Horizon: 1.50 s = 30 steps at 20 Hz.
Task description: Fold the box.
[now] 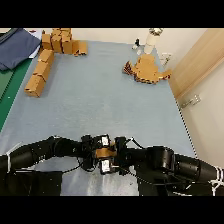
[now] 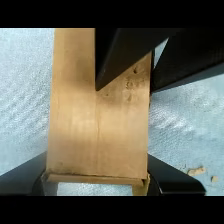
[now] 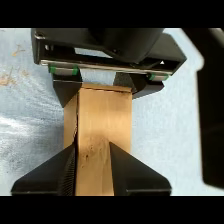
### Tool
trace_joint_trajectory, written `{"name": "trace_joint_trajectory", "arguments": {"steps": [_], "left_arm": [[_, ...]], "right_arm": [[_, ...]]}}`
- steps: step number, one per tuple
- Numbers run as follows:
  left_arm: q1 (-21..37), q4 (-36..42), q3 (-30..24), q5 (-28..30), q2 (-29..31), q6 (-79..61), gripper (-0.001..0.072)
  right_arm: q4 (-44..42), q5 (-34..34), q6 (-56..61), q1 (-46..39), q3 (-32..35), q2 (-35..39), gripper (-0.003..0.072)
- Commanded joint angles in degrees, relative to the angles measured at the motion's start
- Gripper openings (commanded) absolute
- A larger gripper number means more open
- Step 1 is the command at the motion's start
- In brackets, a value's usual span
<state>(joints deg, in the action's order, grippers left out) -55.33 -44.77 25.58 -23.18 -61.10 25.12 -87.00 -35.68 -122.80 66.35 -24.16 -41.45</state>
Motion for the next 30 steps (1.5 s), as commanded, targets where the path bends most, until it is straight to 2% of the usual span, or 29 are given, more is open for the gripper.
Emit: {"name": "trace_joint_trajectory", "arguments": {"steps": [1, 5, 7, 8, 9, 10, 12, 13, 15, 17, 18, 25, 30], "left_arm": [[0.0, 0.0, 0.0, 0.2, 0.0, 0.2, 0.0532], [0.0, 0.0, 0.0, 0.2, 0.0, 0.2, 0.0531], [0.0, 0.0, 0.0, 0.2, 0.0, 0.2, 0.0532], [0.0, 0.0, 0.0, 0.2, 0.0, 0.2, 0.0532], [0.0, 0.0, 0.0, 0.2, 0.0, 0.2, 0.0532], [0.0, 0.0, 0.0, 0.2, 0.0, 0.2, 0.0531], [0.0, 0.0, 0.0, 0.2, 0.0, 0.2, 0.0532], [0.0, 0.0, 0.0, 0.2, 0.0, 0.2, 0.0531], [0.0, 0.0, 0.0, 0.2, 0.0, 0.2, 0.0532], [0.0, 0.0, 0.0, 0.2, 0.0, 0.2, 0.0532], [0.0, 0.0, 0.0, 0.2, 0.0, 0.2, 0.0532], [0.0, 0.0, 0.0, 0.2, 0.0, 0.2, 0.0532], [0.0, 0.0, 0.0, 0.2, 0.0, 0.2, 0.0532]], "right_arm": [[-0.2, -1.9, 0.0, 0.1, -0.8, 1.9, 0.0354], [-0.8, -11.1, 7.7, 0.0, -3.6, 8.0, 0.0354], [-5.6, -15.0, 18.2, 0.0, -3.6, 11.4, 0.0338], [-8.0, -15.7, 27.3, 0.0, -3.6, 13.2, 0.031], [-9.8, -15.6, 37.9, 0.0, -3.2, 14.7, 0.0126], [-12.1, -14.4, 49.5, 0.0, -2.1, 16.1, 0.0005], [-18.3, -7.7, 67.6, 0.0, 3.1, 17.3, 0.0003], [-24.1, 0.8, 72.5, 0.0, 7.3, 17.2, 0.0003], [-36.2, 23.9, 73.4, 0.7, 15.8, 16.9, 0.0003], [-37.7, 40.9, 75.9, 2.0, 19.9, 15.3, 0.0003], [-37.7, 42.9, 77.4, 2.0, 20.1, 14.2, 0.0003], [-36.6, 43.2, 77.4, 1.9, 20.1, 6.0, 0.0004], [-35.8, 39.6, 77.3, 1.9, 20.1, 5.2, 0.0004]]}}
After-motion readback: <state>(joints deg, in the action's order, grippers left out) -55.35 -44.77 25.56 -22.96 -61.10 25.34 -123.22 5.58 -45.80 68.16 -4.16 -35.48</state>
